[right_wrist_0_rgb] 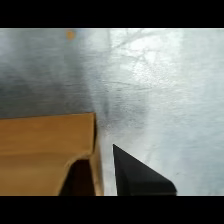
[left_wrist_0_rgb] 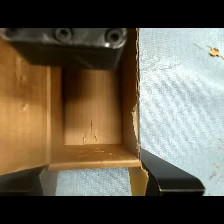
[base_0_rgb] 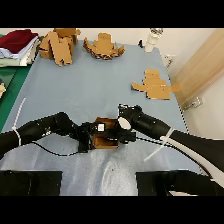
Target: Fold the box.
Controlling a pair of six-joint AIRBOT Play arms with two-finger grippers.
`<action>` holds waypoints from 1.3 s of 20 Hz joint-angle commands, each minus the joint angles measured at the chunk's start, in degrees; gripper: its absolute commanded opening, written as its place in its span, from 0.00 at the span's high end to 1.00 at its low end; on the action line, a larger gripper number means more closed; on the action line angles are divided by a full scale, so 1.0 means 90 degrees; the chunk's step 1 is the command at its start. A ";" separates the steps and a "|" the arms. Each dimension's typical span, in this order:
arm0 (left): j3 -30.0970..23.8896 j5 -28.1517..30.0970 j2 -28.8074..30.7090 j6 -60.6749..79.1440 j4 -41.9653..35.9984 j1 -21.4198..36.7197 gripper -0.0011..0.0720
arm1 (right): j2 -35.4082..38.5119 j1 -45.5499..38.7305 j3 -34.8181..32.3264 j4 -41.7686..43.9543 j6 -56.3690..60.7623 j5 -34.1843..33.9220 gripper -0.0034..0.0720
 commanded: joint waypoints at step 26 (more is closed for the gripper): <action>0.0000 -0.0027 -0.0002 0.0010 0.0005 0.0000 0.35 | -0.0797 -0.4716 -0.1392 0.9449 -1.0635 -0.0284 0.95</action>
